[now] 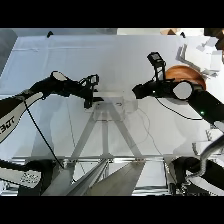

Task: Fold the box and place the chain.

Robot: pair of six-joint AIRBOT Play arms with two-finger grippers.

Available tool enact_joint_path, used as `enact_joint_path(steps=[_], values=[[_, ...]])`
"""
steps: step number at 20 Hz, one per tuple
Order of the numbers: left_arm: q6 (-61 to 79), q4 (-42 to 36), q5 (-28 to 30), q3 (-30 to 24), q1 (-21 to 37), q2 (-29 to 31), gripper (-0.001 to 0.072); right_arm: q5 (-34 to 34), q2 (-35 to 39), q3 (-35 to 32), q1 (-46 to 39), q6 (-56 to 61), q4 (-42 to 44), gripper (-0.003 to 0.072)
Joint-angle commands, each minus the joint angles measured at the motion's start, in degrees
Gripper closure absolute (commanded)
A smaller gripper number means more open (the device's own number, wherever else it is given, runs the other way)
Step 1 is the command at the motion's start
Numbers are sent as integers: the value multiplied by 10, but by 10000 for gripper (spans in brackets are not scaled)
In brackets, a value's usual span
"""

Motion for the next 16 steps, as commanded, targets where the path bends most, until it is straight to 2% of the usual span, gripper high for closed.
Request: enact_joint_path(steps=[1,4,9,11,16], values=[[-1,2,2,0,0,-1,695,4,0,1,2,-1,2,281],[-1,2,2,0,0,-1,695,45,0,10,21,-90,2,281],[-1,2,2,0,0,-1,695,170,5,66,76,-230,2,280],[-1,2,0,0,0,-1,695,186,21,68,106,-283,1,280],[-1,2,0,0,0,-1,695,198,79,68,147,-302,-18,280]])
